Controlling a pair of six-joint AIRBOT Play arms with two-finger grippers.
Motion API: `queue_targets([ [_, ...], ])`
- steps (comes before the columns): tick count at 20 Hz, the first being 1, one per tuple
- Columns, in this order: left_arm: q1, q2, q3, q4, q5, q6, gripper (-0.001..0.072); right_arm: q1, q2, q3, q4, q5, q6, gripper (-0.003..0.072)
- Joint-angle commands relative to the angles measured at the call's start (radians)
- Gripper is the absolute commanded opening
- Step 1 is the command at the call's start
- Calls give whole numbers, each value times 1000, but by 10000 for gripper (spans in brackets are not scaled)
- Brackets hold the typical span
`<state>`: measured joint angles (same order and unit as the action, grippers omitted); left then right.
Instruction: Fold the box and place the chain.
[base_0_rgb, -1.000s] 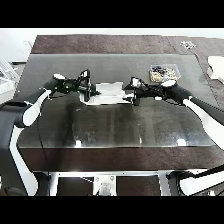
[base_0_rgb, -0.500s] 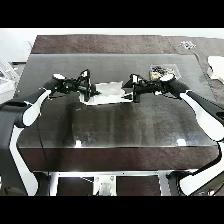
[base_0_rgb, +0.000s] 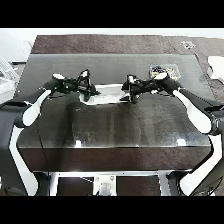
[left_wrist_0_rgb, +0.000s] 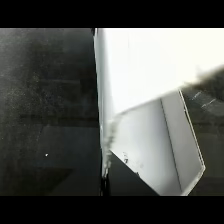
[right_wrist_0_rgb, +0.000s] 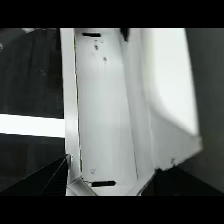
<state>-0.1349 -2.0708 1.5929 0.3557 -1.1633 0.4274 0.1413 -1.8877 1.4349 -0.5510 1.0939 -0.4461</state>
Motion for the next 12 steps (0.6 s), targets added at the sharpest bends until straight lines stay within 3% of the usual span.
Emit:
queue_targets([
  [1,-1,-1,0,-1,1,-1,21,19,-22,11,-29,27,0,578],
  [12,-1,-1,0,-1,1,-1,21,26,-78,66,-52,45,-6,599],
])
